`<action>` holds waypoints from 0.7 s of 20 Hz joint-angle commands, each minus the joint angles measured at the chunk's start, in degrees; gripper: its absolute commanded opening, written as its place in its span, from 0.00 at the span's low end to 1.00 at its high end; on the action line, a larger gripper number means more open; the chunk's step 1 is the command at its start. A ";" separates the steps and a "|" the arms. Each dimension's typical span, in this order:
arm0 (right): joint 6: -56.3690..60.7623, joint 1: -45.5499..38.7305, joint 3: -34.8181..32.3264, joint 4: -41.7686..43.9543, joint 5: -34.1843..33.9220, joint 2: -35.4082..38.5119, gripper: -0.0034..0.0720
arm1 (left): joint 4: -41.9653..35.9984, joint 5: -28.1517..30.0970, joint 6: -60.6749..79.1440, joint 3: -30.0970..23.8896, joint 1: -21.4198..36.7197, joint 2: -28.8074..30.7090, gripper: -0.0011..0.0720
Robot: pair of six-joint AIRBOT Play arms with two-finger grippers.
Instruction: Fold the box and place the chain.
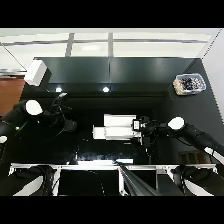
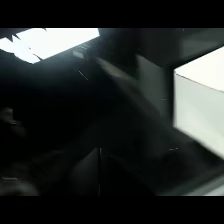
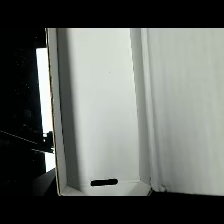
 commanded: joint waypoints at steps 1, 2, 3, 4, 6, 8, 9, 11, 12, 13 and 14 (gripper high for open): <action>0.02 0.04 0.07 0.00 0.02 -0.02 0.60 | -14.08 3.82 -3.65 -5.97 2.12 -2.32 0.06; 0.00 0.04 0.07 0.00 0.02 -0.02 0.60 | -16.90 5.40 -2.51 -7.06 2.03 -3.45 0.06; 0.02 0.04 0.07 0.02 0.02 -0.02 0.60 | -19.28 6.91 -1.88 -7.76 2.01 -4.55 0.06; 0.02 0.04 0.07 0.00 0.02 -0.02 0.60 | -21.24 8.39 -0.98 -8.09 1.90 -5.62 0.05; 0.02 0.04 0.07 0.00 0.04 -0.02 0.60 | -24.24 10.01 1.22 -8.07 1.64 -7.39 0.05; 0.02 0.04 0.07 0.00 0.07 -0.02 0.60 | -25.75 10.49 2.21 -8.07 1.07 -9.38 0.05; 0.02 0.04 0.07 0.04 0.07 -0.02 0.60 | -26.12 10.51 3.32 -8.04 0.55 -10.58 0.06; 0.02 0.02 0.07 0.13 0.09 -0.02 0.60 | -27.89 9.73 6.91 -8.02 -0.83 -12.81 0.05; 0.02 0.04 0.07 0.20 0.07 -0.02 0.60 | -29.66 9.53 8.28 -8.02 -2.08 -13.99 0.05; 0.04 0.04 0.07 0.22 0.09 -0.02 0.60 | -31.54 9.57 9.94 -8.00 -3.34 -14.93 0.06; 0.04 0.02 0.07 0.20 0.09 -0.02 0.60 | -34.03 9.57 12.31 -8.00 -4.83 -15.67 0.06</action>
